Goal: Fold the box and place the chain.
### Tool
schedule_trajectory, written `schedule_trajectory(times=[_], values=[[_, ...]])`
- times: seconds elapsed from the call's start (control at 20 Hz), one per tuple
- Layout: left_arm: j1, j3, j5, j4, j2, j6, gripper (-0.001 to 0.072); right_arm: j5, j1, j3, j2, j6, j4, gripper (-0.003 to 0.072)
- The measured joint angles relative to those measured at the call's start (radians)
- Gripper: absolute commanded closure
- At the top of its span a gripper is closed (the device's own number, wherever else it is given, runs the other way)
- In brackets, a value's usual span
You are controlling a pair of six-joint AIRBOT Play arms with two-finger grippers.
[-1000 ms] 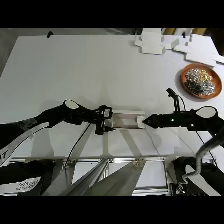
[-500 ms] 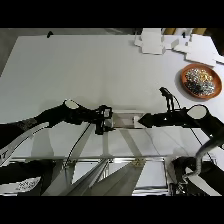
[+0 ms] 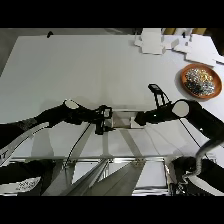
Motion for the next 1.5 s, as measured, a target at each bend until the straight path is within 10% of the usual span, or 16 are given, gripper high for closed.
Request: schedule_trajectory(times=[0.9,1.2,1.35,1.5], values=[[0.0,0.0,-0.001,0.0,0.0,-0.001,0.0538,0.064,0.212,0.141,-0.206,0.517,-0.305,0.0412],[0.0,0.0,-0.003,0.001,0.0,-0.001,0.0538,0.087,0.217,0.142,-0.216,0.56,-0.327,0.0665],[0.0,0.0,-0.003,0.001,0.0,-0.001,0.0538,0.089,0.218,0.142,-0.217,0.567,-0.326,0.0658],[0.0,0.0,-0.003,0.001,0.0,0.0,0.0538,0.077,0.219,0.142,-0.216,0.565,-0.314,0.0433]])
